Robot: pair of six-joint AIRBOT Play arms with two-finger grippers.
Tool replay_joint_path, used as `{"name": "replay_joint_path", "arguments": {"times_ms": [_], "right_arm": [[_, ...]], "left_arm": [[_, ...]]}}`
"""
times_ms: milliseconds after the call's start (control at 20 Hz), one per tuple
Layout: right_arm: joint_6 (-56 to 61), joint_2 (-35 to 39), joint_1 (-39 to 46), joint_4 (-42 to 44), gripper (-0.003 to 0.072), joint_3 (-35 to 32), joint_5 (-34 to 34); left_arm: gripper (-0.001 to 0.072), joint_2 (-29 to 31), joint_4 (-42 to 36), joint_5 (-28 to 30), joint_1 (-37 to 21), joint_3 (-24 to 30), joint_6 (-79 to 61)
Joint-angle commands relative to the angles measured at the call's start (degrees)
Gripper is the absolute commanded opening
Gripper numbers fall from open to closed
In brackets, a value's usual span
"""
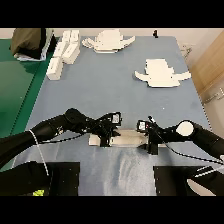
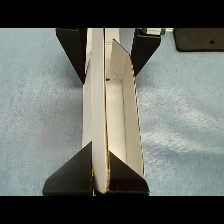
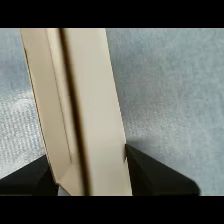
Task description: Fold the box.
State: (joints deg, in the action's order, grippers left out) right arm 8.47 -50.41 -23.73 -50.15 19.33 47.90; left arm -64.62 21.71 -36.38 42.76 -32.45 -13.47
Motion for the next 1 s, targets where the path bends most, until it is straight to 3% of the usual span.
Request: {"name": "replay_joint_path", "arguments": {"times_ms": [0, 200, 300, 950], "right_arm": [[0.0, 0.1, 0.2, 0.1, 0.0597, 0.0, 0.7], [-0.6, 0.1, 0.2, 0.8, 0.0604, 0.0, -1.0], [-0.6, 0.1, 1.1, 1.2, 0.0658, 0.0, -1.8], [-4.7, 2.4, 4.5, 2.6, 0.0658, 0.0, 2.5]], "left_arm": [[0.0017, 0.0, 0.0, 0.2, 0.0, 0.0, 0.0], [0.0018, 0.0, 0.0, 0.2, 0.0, 0.0, 0.0], [0.0018, 0.0, 0.0, 0.2, 0.0, 0.0, 0.0], [0.0018, 0.0, 0.0, 0.2, 0.0, 0.0, 0.0]]}}
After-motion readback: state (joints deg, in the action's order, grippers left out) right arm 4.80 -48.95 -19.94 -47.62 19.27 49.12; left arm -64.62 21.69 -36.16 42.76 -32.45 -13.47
